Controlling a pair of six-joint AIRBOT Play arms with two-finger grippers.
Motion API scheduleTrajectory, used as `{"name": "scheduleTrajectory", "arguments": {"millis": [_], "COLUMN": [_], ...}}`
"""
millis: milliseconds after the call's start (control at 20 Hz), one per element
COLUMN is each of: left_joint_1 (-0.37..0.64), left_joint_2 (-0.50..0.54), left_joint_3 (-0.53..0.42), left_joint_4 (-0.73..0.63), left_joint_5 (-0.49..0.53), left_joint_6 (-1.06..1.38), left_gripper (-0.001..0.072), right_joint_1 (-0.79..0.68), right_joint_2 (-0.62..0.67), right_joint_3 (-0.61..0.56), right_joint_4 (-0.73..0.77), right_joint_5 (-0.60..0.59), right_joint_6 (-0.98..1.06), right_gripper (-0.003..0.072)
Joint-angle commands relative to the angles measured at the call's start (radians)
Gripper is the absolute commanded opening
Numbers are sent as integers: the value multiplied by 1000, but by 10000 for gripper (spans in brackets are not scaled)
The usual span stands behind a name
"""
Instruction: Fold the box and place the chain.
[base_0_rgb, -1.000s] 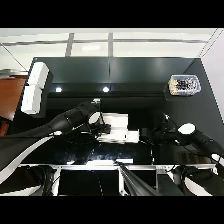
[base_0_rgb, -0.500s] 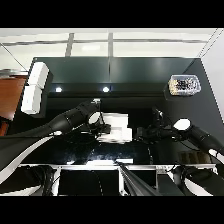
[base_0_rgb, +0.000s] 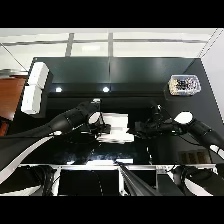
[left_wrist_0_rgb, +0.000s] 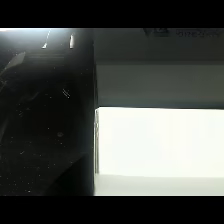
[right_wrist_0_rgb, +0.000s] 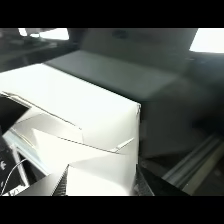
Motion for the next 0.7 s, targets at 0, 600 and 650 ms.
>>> {"name": "scheduleTrajectory", "arguments": {"millis": [0,600,650], "left_joint_1": [1,1,1], "left_joint_2": [0,0,0], "left_joint_3": [0,0,0], "left_joint_4": [0,0,0], "left_joint_5": [1,0,1], "left_joint_6": [0,0,0], "left_gripper": [32,32,32], "right_joint_1": [3,145,166], "right_joint_2": [1,1,1], "right_joint_3": [10,13,15], "right_joint_4": [33,0,-24], "right_joint_5": [2,-146,-171], "right_joint_6": [0,113,145], "right_gripper": [506,410,410]}}
